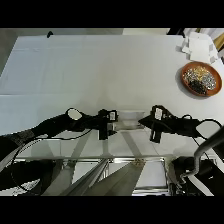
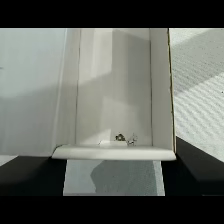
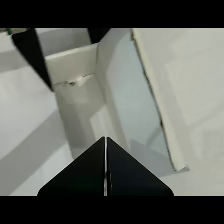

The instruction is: Fold the box and place the chain.

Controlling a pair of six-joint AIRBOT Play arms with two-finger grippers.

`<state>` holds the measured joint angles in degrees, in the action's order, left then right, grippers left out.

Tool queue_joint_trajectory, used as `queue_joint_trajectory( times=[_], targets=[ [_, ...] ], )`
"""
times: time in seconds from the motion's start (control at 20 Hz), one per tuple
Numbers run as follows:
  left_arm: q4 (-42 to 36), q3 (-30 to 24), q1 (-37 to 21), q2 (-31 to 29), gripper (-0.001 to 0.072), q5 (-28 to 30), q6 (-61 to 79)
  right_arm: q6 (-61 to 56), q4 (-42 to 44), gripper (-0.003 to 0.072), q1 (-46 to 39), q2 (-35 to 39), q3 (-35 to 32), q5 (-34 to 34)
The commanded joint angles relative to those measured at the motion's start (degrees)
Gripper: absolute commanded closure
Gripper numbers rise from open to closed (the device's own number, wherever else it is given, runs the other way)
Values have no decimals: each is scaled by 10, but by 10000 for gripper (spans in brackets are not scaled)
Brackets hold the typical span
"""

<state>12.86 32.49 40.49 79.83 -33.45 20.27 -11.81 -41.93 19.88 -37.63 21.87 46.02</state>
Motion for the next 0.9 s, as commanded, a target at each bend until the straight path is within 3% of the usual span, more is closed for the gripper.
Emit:
queue_joint_trajectory(
  times=[0.0, 0.3, 0.55, 0.85],
  targets=[
    [0, 0, 0, 0, 297, 0, 0, -4, 12, 676, 29, -43, 0, -88],
    [0, 0, 0, 0, 297, 0, 0, -38, 17, 677, 37, -109, 0, -213],
    [0, 0, 0, 0, 297, 0, 0, -137, -42, 677, 37, -160, 0, -228],
    [0, 0, 0, 0, 297, 0, 0, -169, -82, 676, 37, -193, 1, -188]
  ],
)
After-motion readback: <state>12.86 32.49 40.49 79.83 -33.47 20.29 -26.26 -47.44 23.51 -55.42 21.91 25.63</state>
